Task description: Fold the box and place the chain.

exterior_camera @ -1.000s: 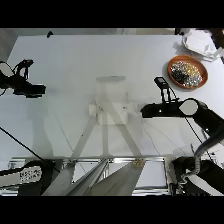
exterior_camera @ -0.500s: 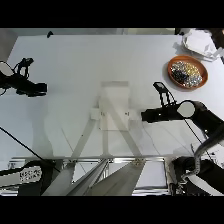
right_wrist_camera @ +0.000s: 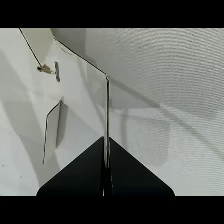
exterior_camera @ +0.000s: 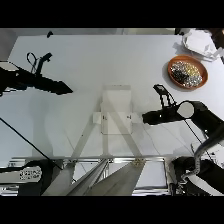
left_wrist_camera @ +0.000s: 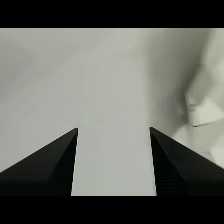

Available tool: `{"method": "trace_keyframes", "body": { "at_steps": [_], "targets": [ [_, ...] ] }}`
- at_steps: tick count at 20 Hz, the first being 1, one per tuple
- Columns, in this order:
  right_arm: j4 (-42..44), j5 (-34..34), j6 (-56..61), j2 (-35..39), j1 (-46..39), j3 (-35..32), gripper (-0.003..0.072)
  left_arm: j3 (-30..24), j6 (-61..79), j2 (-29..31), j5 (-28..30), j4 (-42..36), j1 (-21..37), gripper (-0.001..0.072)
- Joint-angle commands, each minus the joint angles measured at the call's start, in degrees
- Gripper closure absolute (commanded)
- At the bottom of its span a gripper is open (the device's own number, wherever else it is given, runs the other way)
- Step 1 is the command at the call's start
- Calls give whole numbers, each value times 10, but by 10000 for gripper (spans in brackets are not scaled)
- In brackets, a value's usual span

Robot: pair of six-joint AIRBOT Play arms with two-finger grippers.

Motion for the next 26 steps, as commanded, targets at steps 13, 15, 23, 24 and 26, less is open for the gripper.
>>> {"method": "trace_keyframes", "body": {
  "at_steps": [13,15,23,24,26],
  "targets": [
    [-1,7,2,0,0,0,674,140,52,-180,-78,-85,-197,198],
    [-1,7,2,0,0,0,674,149,39,-199,-79,-73,-203,184],
    [-1,7,2,0,0,0,674,149,43,-221,-72,-66,-259,178],
    [-1,7,2,0,1,0,674,149,44,-222,-71,-63,-272,180],
    [-1,7,2,0,0,0,674,149,44,-223,-72,-44,-290,210]
  ]
}}
